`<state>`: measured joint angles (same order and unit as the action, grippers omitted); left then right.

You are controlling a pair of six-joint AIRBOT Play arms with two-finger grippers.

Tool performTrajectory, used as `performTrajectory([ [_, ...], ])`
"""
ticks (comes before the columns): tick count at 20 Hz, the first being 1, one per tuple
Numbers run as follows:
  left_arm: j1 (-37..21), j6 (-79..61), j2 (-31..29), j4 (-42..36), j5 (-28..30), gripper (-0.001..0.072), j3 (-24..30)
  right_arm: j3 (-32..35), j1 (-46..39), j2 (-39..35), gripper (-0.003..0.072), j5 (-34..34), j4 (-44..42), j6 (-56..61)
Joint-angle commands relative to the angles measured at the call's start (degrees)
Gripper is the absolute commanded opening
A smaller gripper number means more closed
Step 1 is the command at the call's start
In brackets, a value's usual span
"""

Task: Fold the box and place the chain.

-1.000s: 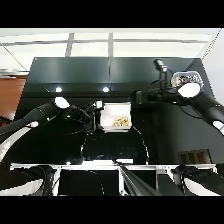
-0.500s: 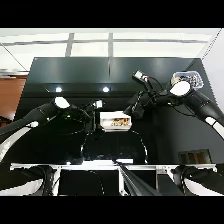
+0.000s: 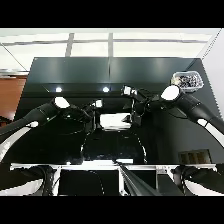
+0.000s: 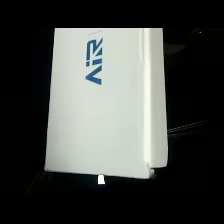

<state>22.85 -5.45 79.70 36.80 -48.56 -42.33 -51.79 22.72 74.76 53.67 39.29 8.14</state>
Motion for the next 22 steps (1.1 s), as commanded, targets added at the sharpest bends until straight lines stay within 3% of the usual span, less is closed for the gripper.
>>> performTrajectory([
  [1, 0.0, -0.1, 0.0, 0.0, -0.1, 0.0388, 0.0, 0.0, 0.6, 0.6, 0.0703, 1.0, 0.1, -1.3],
  [4, 0.0, -0.1, 0.0, 0.0, -0.1, 0.0388, 0.0, 0.0, 0.6, 0.6, 0.0702, 2.1, 0.1, -1.1],
  [6, 0.0, -0.1, 0.0, 0.0, -0.1, 0.0388, 0.0, 0.0, 0.6, 0.6, 0.0459, 2.1, 0.1, -0.6],
  [9, 0.0, -0.1, 0.0, 0.0, -0.1, 0.0388, 0.0, 0.0, 0.6, 0.6, 0.0459, 2.0, -0.2, 1.5],
  [10, 0.0, -0.1, 0.0, 0.0, -0.1, 0.0388, 0.0, -0.1, 0.6, 0.6, 0.0390, 2.0, -0.3, 2.4],
  [22, 0.0, -0.1, 0.0, 0.0, -0.2, 0.0388, 0.0, -0.2, 0.6, 0.5, 0.0354, -1.4, -3.9, 4.5],
])
